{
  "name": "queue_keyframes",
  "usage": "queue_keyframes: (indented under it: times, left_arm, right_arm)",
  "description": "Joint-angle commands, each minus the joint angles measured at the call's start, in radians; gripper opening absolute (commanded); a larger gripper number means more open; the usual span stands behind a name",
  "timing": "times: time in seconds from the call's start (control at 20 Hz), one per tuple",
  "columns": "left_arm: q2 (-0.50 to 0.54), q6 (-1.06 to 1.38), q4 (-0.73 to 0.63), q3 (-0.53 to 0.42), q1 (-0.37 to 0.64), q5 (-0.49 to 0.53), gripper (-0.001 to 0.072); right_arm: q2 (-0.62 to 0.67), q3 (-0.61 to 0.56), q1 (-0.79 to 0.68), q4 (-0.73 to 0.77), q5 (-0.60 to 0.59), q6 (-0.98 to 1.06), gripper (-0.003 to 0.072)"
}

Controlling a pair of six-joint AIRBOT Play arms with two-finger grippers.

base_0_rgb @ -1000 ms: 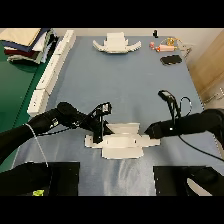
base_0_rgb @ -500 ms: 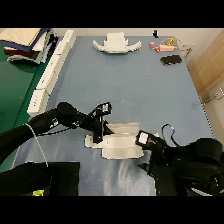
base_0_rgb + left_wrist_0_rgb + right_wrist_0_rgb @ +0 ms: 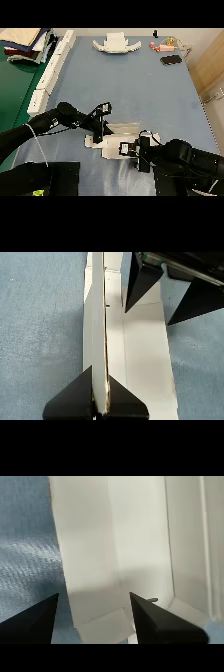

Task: Fold the box.

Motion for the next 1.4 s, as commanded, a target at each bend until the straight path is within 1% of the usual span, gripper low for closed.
queue_keyframes:
  times: [0.0,0.05,0.15,0.3,0.5,0.75,0.9,0.95,1.05,1.2,1.35]
  left_arm:
    - [0.000,0.000,0.000,0.000,0.000,0.000,0.0012]
    - [0.000,0.000,0.000,0.000,0.000,0.001,0.0012]
    - [0.000,0.000,0.000,0.000,0.000,0.000,0.0012]
    - [0.000,0.000,0.000,0.000,0.000,0.000,0.0012]
    - [0.000,0.000,0.000,0.000,0.000,0.000,0.0012]
    - [0.000,0.000,0.000,0.000,0.000,0.000,0.0012]
    - [0.000,0.000,0.000,0.000,0.000,0.000,0.0012]
    - [0.000,0.000,0.000,0.000,0.000,0.000,0.0012]
    - [0.000,0.000,0.000,0.000,0.000,0.000,0.0012]
    - [0.000,0.000,0.000,0.000,0.000,0.000,0.0012]
    - [0.000,0.000,0.000,0.000,0.000,0.000,0.0012]
  right_arm:
    - [-0.015,0.025,0.004,-0.162,0.031,0.192,0.0682]
    - [-0.010,0.036,0.004,-0.211,0.025,0.267,0.0682]
    - [0.006,0.065,0.003,-0.248,-0.001,0.377,0.0681]
    - [0.040,0.104,0.003,-0.249,-0.037,0.443,0.0682]
    - [0.044,0.106,0.003,-0.283,-0.073,0.495,0.0682]
    - [0.045,0.107,0.003,-0.290,-0.089,0.495,0.0683]
    - [0.045,0.107,0.003,-0.285,-0.134,0.515,0.0705]
    - [0.045,0.107,0.003,-0.286,-0.135,0.543,0.0705]
    - [0.046,0.107,0.001,-0.286,-0.137,0.542,0.0720]
    - [0.045,0.107,-0.013,-0.291,-0.136,0.541,0.0720]
    - [0.045,0.101,-0.053,-0.246,-0.124,0.424,0.0720]
